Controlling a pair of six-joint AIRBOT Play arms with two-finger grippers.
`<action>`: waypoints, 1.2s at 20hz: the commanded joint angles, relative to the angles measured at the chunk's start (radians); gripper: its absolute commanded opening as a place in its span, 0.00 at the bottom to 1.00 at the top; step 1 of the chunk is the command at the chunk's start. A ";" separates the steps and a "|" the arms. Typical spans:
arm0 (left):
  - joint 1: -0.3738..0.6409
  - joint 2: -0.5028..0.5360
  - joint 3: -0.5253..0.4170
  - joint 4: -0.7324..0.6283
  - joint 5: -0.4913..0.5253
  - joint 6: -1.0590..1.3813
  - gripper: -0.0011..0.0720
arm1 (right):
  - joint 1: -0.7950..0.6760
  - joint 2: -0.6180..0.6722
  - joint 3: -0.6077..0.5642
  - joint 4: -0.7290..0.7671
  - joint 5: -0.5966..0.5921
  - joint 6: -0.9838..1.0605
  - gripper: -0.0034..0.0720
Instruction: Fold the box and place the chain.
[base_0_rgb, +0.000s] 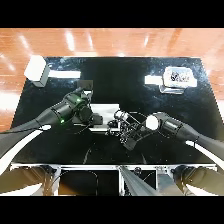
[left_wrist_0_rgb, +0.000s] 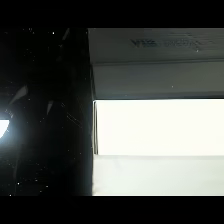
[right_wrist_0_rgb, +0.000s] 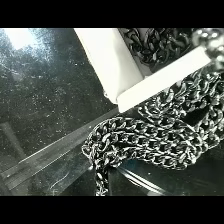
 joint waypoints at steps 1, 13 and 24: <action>0.000 0.000 0.000 0.000 -0.001 0.000 0.04 | -0.018 0.004 0.006 -0.014 -0.006 0.016 0.08; 0.000 0.000 0.000 -0.002 -0.001 0.000 0.04 | -0.068 0.188 0.251 -0.021 0.124 0.053 0.08; 0.000 0.000 0.000 -0.004 0.003 0.000 0.04 | -0.068 0.216 0.745 -0.016 0.244 0.090 0.08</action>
